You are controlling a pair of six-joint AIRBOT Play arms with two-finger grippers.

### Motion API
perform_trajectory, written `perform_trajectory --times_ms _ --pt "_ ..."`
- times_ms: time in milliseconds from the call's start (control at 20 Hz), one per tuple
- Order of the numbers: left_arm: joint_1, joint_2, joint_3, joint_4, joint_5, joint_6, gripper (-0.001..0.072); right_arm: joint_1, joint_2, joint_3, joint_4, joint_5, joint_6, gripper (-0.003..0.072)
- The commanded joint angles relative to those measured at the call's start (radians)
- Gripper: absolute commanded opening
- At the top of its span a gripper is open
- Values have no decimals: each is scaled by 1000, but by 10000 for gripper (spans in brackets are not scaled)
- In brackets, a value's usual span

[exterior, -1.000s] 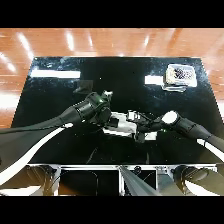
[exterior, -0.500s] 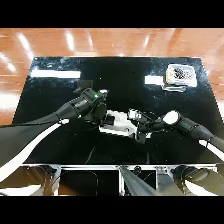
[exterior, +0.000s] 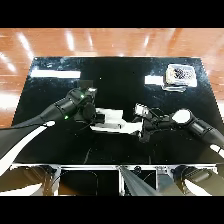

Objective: Fold the box and place the chain.

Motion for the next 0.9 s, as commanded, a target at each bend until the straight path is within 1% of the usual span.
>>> perform_trajectory --times_ms 0,200,400,600,850 --pt "2 22 -68 -43 -110 -15 24 53 10 3 4 -139 5 706" --pt "0 20 -72 -7 -121 -16 23 130 10 3 1 -156 -3 707" --pt "0 16 -76 -9 -127 -16 23 132 10 3 -12 -147 -13 706" --pt "0 14 -75 -9 -131 -16 23 132 7 3 -14 -138 -68 705" --pt "0 14 -75 -7 -130 -16 22 132 -19 3 -14 -178 -77 705"
